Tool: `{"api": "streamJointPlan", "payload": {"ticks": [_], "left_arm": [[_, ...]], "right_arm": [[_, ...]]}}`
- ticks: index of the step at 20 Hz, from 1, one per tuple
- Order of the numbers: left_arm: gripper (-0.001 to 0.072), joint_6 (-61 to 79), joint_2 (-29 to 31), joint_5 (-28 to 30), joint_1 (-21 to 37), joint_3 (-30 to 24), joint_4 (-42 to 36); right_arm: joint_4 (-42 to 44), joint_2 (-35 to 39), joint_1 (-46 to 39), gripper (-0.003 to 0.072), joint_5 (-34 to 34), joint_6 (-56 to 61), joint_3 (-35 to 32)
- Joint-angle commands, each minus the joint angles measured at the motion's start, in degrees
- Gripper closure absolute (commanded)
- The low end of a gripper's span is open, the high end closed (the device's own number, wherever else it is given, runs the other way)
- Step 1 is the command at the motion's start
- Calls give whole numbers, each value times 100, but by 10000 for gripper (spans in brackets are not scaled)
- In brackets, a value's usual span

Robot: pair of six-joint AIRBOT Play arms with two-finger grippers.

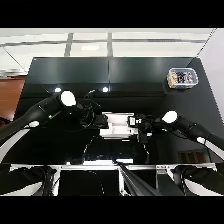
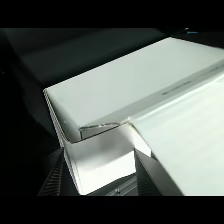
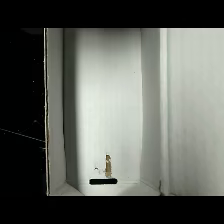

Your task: Fold the box and place the chain.

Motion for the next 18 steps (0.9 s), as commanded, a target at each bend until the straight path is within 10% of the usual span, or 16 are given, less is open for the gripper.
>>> {"api": "streamJointPlan", "payload": {"ticks": [1, 18], "left_arm": [[210, -358, 4, 149, -190, 13, 186], [213, -1639, -7, 450, -743, 90, 1403]], "right_arm": [[2, -2, 7, 442, 0, 2, 2], [2, -2, 7, 441, 0, 2, 2]]}}
